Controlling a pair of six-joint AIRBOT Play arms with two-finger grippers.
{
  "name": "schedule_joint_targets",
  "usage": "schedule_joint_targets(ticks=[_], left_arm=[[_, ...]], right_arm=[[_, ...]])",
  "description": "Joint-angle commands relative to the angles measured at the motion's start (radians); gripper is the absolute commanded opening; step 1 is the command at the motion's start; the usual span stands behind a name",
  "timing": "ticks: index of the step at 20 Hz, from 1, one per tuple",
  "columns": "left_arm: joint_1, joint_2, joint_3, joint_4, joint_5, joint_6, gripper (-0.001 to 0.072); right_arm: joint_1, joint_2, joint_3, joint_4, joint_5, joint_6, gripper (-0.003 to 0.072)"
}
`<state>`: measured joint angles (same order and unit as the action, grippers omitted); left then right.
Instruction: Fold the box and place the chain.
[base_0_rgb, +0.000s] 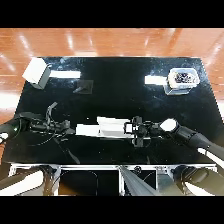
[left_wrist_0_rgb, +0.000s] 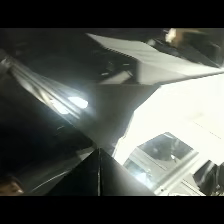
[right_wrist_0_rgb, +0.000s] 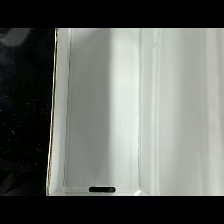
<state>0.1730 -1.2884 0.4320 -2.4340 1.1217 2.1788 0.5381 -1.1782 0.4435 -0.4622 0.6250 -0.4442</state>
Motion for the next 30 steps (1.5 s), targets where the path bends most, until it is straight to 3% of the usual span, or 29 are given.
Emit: schedule_joint_targets(ticks=[1, 6, 12, 13, 14, 15, 16, 30], left_arm=[[-0.031, -0.033, 0.0, -0.083, 0.002, 0.093, 0.0019], [-0.033, -0.033, 0.0, -0.146, 0.064, 0.178, 0.0019], [-0.134, -0.03, 0.01, -0.198, 0.027, 0.169, 0.0022], [-0.15, -0.026, 0.02, -0.196, 0.026, 0.17, 0.0064], [-0.161, -0.023, 0.033, -0.196, 0.029, 0.167, 0.0261], [-0.162, -0.023, 0.047, -0.195, 0.053, 0.142, 0.0517], [-0.161, -0.023, 0.061, -0.19, 0.084, 0.136, 0.0634], [-0.241, 0.024, 0.129, -0.182, 0.102, 0.015, 0.0634]], right_arm=[[0.0, 0.0, 0.001, 0.0, 0.0, 0.0, 0.0559], [0.0, 0.0, 0.001, 0.0, 0.0, 0.0, 0.0559], [0.0, 0.0, 0.001, 0.0, 0.0, 0.0, 0.0559], [0.0, 0.0, 0.001, 0.0, 0.0, 0.0, 0.0559], [0.0, 0.0, 0.001, 0.0, 0.0, 0.0, 0.0559], [0.0, 0.0, 0.001, 0.0, 0.0, 0.0, 0.0559], [0.0, 0.0, 0.001, 0.0, 0.0, 0.0, 0.0559], [0.0, 0.0, 0.001, 0.001, -0.001, 0.0, 0.0559]])
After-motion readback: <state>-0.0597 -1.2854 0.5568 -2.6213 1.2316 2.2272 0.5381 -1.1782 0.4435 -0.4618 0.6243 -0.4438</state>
